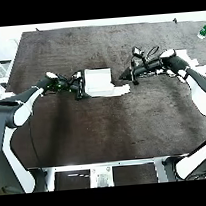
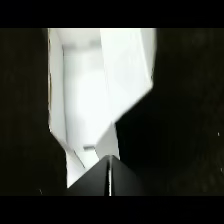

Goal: Fold the box and place the chain.

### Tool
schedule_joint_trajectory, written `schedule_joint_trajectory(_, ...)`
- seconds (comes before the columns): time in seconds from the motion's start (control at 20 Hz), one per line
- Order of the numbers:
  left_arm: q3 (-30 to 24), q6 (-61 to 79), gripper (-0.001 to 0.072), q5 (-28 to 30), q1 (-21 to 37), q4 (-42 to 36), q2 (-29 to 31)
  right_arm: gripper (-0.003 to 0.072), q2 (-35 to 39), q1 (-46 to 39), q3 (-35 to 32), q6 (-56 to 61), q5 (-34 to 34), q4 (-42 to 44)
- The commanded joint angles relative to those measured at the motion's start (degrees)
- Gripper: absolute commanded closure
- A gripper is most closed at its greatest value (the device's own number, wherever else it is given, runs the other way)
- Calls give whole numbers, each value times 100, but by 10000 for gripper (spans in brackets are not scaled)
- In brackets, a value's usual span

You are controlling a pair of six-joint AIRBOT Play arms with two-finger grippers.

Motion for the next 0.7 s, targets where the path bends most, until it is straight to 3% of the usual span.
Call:
schedule_joint_trajectory(0.0, -2, 0, 240, -7, -2, 9, -4, 674, 107, 341, 2, 597, 173, 660)
schedule_joint_trajectory(0.1, -2, 0, 240, -7, -2, 9, -4, 674, 90, 726, 2, 857, -317, 654)
schedule_joint_trajectory(0.3, -2, 0, 240, -9, -2, 9, -4, 675, 63, 1054, 2, 1687, -1928, 275)
schedule_joint_trajectory(0.65, -2, 0, 240, -9, -2, 7, -4, 675, -474, 1032, 7, 2435, -2524, -212)
